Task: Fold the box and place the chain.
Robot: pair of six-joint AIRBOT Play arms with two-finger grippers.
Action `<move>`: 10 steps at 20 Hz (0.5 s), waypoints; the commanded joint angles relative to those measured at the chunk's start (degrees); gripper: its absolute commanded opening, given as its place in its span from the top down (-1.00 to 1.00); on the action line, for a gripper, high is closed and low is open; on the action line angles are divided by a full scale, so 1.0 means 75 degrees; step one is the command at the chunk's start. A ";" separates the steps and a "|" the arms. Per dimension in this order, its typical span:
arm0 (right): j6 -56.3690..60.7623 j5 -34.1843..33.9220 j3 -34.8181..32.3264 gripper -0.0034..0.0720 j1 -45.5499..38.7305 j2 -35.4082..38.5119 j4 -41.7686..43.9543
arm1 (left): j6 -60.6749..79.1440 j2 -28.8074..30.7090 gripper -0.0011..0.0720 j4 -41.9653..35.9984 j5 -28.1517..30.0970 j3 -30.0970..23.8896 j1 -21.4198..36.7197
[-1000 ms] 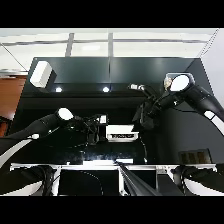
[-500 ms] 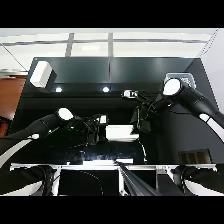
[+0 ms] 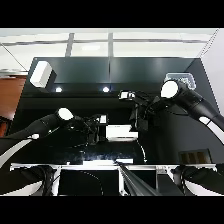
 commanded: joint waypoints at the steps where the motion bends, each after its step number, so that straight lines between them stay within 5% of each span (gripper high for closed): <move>1: 0.0254 -0.0114 -0.0070 -0.89 0.0038 0.0522 -0.0402 | 0.0012 -0.0006 -0.11 0.0003 0.0003 0.0006 -0.0003; 6: 0.0219 -0.1463 -0.1102 -0.89 0.0466 0.1192 -0.0431 | 0.0012 -0.0006 -0.11 0.0003 0.0000 0.0006 -0.0003; 10: 0.0087 -0.1620 -0.1186 -0.89 0.0819 0.1192 -0.0434 | 0.0015 -0.0006 -0.11 0.0003 0.0000 0.0006 -0.0003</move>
